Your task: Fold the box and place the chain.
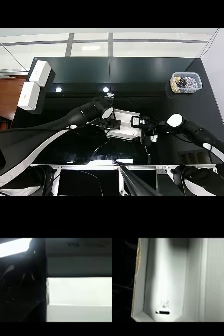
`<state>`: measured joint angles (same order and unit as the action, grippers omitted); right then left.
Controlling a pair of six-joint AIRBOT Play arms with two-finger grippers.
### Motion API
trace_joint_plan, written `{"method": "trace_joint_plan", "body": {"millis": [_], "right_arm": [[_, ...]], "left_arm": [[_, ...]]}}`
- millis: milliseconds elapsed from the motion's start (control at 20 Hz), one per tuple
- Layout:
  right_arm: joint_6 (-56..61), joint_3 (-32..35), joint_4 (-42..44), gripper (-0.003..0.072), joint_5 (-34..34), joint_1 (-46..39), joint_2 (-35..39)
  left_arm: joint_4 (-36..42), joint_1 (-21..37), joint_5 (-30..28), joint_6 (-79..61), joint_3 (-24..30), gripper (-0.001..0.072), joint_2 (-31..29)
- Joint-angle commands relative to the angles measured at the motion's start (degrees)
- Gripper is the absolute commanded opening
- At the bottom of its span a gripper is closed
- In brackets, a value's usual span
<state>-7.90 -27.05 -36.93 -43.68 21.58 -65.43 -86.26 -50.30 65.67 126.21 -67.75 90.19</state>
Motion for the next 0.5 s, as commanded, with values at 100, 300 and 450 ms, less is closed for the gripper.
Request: {"method": "trace_joint_plan", "body": {"millis": [100, 300, 450], "right_arm": [[7.5, -0.1, -9.0, 0.0627, -3.3, -0.1, 8.7], [7.7, 0.0, -9.2, 0.0622, -3.4, 0.0, 9.2], [7.7, 0.3, -9.0, 0.0489, -4.0, 0.0, 9.1]], "left_arm": [[-0.3, 0.0, 0.5, 0.1, -0.1, 0.0025, 0.0], [-0.3, 0.0, 0.4, 0.1, -0.1, 0.0026, 0.0], [-0.2, 0.0, 0.4, 0.1, -0.1, 0.0026, 0.0]]}}
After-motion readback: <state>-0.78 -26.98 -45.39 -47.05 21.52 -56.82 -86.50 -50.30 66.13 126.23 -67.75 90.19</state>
